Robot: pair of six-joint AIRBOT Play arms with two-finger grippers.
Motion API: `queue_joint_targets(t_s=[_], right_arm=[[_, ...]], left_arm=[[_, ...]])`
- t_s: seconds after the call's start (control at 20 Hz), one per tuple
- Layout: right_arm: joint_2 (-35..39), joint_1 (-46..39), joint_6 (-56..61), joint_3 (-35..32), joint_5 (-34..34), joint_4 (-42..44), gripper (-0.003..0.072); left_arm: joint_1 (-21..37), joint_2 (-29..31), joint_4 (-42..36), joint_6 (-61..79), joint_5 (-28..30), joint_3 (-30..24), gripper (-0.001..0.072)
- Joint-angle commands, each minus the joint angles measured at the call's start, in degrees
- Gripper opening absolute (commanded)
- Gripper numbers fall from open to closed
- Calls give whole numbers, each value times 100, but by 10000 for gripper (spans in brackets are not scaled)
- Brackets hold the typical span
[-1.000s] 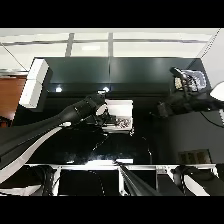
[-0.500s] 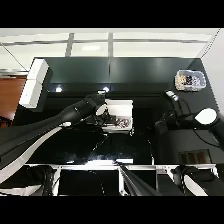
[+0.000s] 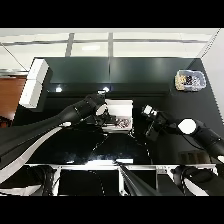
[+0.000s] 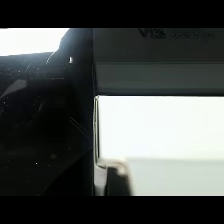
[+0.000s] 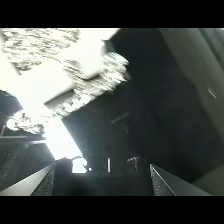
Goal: Fold the box and place the chain.
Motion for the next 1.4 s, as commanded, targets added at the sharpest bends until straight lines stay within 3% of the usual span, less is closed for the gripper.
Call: queue_joint_targets(t_s=[0.0,0.75,0.95,1.0,1.1,1.25,1.35], right_arm=[[-345,411,-1060,-24,-214,704,720],[-752,940,-1191,-28,-1198,1196,720],[-752,933,-1147,-28,-1064,1027,720],[-752,929,-1145,-28,-1093,1027,613],[-752,887,-1104,-26,-1113,1032,486],[-752,787,-1045,-26,-1123,1027,418],[-752,743,-1036,-26,-1126,1029,417]], left_arm=[[2,2,0,2,9,2,30],[2,2,-2,2,-4,2,30],[2,2,-2,2,-9,2,30],[2,2,0,2,-9,2,30],[2,2,0,2,-7,2,30],[2,2,-2,2,-7,2,30],[2,2,-2,2,-7,2,30]])
